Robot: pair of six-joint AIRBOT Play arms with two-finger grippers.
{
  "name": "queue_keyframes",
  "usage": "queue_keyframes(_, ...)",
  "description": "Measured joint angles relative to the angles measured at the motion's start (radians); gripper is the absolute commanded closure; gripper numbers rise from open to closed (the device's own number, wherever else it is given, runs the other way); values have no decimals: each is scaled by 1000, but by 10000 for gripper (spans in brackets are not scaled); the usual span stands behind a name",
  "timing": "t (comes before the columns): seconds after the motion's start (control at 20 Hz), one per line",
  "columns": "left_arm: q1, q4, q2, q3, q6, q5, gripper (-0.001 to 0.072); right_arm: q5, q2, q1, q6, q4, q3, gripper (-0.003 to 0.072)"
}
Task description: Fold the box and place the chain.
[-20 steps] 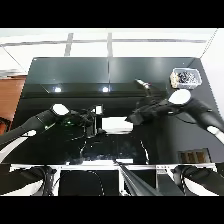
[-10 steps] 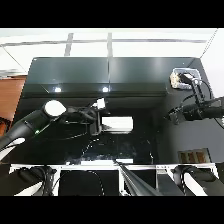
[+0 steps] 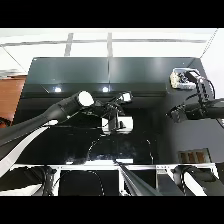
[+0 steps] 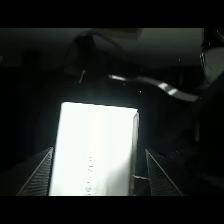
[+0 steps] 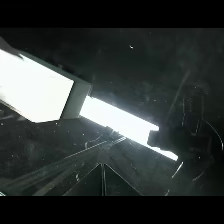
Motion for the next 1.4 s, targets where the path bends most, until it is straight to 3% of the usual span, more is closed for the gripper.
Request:
queue_keyframes(0.7, -24, 183, -31, 107, -116, -87, 6, -10, 0, 0, -14, 0, 0, 670)
queue_keyframes(1.4, -69, 334, -31, 121, -209, -96, 6, -21, 0, 0, -16, 0, 0, 669)
